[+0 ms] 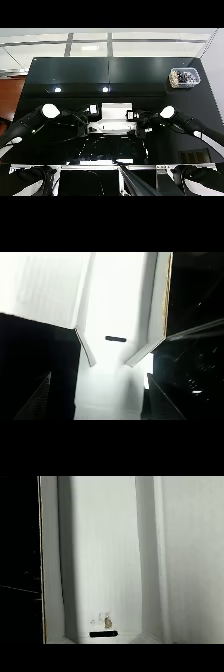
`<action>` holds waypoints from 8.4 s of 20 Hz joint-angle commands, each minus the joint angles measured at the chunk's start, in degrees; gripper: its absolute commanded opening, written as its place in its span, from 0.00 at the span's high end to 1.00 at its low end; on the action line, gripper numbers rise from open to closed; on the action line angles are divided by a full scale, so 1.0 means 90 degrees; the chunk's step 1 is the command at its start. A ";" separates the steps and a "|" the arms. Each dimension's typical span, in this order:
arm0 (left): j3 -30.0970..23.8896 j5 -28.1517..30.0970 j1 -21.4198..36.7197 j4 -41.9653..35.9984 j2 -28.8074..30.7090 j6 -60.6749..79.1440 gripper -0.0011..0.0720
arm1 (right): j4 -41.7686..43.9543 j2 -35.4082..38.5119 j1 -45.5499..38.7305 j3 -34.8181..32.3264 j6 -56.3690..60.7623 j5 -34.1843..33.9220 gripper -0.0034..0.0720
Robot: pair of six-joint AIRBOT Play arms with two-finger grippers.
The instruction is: Fold the box and place the chain.
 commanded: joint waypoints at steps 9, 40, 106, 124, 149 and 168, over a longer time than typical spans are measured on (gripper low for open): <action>0.0452 -0.0401 -0.0182 0.0109 -0.0838 0.0413 0.05 | 0.0000 -0.0002 0.0007 0.0000 0.0000 0.0002 0.64; 0.0452 0.0364 -0.0826 -0.1013 -0.1166 0.0410 0.50 | 0.0000 -0.0002 0.0007 0.0000 0.0002 0.0002 0.64; 0.2351 -0.2363 -0.0075 -0.0029 -0.2314 -0.7800 0.44 | 0.0000 -0.0002 0.0007 0.0000 0.0002 0.0002 0.64; 0.2909 -0.1933 -0.1112 0.2424 -0.2317 -1.0404 0.44 | 0.0000 -0.0002 0.0007 0.0000 0.0002 0.0000 0.64; 0.3483 -0.2278 -0.2506 0.4014 -0.2732 -1.4071 0.93 | -0.0002 -0.0002 0.0007 0.0000 0.0002 0.0000 0.64; 0.3461 -0.2516 -0.2533 0.4277 -0.2735 -1.4622 0.53 | 0.0000 -0.0002 0.0007 0.0000 0.0002 0.0000 0.64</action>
